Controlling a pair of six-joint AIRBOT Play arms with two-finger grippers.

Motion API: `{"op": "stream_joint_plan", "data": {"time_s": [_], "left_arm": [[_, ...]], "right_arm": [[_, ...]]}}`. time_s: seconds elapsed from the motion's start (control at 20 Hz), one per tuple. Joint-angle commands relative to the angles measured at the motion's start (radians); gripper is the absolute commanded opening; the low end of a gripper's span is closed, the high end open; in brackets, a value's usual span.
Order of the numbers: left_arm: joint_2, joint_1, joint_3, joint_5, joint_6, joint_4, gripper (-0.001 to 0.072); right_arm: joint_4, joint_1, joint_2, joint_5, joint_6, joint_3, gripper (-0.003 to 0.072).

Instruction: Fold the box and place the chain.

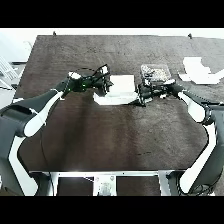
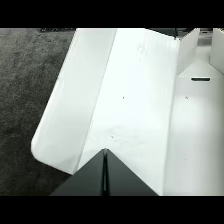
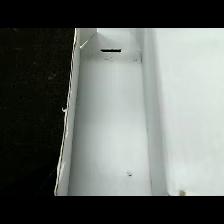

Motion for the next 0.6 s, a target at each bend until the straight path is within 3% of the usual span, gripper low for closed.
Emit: {"op": "stream_joint_plan", "data": {"time_s": [0.0,0.55], "left_arm": [[-0.013,0.001,0.002,-0.005,-0.008,-0.002,0.0016],[-0.049,0.001,0.002,-0.003,0.001,0.0,0.0016]], "right_arm": [[0.0,0.0,0.0,0.0,0.0,0.0,0.0497],[0.0,0.0,0.0,0.0,0.0,0.0,0.0497]]}}
